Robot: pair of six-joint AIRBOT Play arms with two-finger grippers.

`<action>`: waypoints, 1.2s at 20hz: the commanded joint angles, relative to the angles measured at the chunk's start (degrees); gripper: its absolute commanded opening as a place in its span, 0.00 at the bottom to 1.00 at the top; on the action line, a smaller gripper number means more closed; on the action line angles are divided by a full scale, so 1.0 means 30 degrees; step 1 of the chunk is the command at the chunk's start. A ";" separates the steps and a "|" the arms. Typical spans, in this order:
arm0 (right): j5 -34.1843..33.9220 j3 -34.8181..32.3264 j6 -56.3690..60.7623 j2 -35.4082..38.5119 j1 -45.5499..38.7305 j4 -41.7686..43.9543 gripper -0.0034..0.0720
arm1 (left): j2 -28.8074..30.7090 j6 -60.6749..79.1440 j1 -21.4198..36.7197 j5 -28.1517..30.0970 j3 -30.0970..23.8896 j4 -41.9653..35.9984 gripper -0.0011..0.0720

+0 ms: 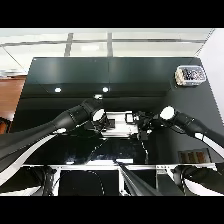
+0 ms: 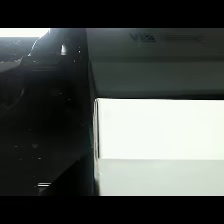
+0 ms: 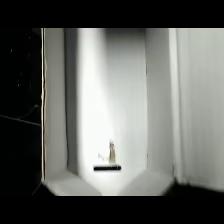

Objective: Fold the box and place the chain.

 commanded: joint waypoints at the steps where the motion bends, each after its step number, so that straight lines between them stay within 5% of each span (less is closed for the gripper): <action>1: 0.0889 0.0080 0.1115 0.1370 0.0015 -0.2076 0.96 | -0.0007 0.0495 0.0029 -0.0306 0.0007 0.0131 0.05; 6: 0.0852 0.0080 0.0583 0.1632 0.0015 -0.2178 0.92 | -0.0007 0.0503 0.0022 -0.0372 0.0007 0.0146 0.05; 8: 0.0867 0.0080 0.0590 0.1632 0.0022 -0.2164 0.60 | -0.0007 0.0503 0.0022 -0.0364 0.0007 0.0138 0.05; 10: 0.0860 0.0073 0.0583 0.1625 0.0022 -0.1785 0.60 | -0.0007 0.0495 0.0022 -0.0430 0.0007 0.0102 0.05; 12: 0.0852 0.0073 0.0583 0.1617 0.0029 -0.1056 0.15 | -0.0007 0.0495 0.0022 -0.0430 0.0007 -0.0080 0.05; 19: 0.0299 0.0051 0.0597 0.0619 0.0947 0.2885 0.15 | -0.0007 0.0495 0.0022 -0.0386 0.0007 -0.0066 0.05; 24: -0.0073 0.0051 0.0903 0.0270 0.1042 0.2980 0.14 | -0.0007 0.0495 0.0022 -0.0379 0.0007 -0.0029 0.05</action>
